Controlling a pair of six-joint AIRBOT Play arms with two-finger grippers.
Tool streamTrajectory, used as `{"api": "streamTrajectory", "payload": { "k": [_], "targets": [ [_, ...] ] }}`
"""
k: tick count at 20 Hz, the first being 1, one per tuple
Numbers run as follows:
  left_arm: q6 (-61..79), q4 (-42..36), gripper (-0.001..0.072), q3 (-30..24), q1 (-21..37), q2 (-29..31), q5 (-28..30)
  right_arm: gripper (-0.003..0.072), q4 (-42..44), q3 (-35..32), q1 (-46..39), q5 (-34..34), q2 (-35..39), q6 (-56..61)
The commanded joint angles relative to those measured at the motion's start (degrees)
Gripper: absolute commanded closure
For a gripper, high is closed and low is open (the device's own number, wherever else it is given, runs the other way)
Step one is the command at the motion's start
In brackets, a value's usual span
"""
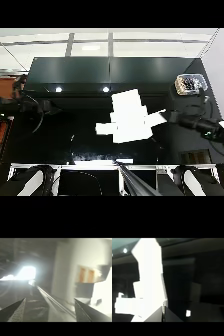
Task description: Fold the box and place the chain.
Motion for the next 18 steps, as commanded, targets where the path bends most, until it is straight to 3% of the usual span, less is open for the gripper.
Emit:
{"api": "streamTrajectory", "payload": {
  "k": [1, 5, 9, 16, 18],
  "targets": [
    [2.1, -10.8, -0.0006, -6.1, -6.9, 0.0, 4.4, 0.067, 2.3, -4.9, 12.0, -8.3, 4.0, 0.2],
    [6.4, -20.7, -0.0006, -12.2, -18.7, -0.9, 16.5, 0.067, 2.5, -4.9, 21.0, -13.9, 4.0, 0.3],
    [15.0, -27.9, -0.0005, -12.2, -27.7, -6.7, 19.8, 0.067, 2.4, -4.9, 24.6, -14.3, 4.0, 0.3],
    [16.6, -29.8, 0.0, -9.4, -28.3, -22.8, 18.6, 0.0669, 2.1, -4.9, 24.7, -14.2, 4.0, 0.3],
    [25.4, -36.0, 0.0, -8.6, -27.6, -25.3, 14.3, 0.0669, 2.1, -4.9, 24.7, -14.1, 4.0, 0.5]
  ]
}}
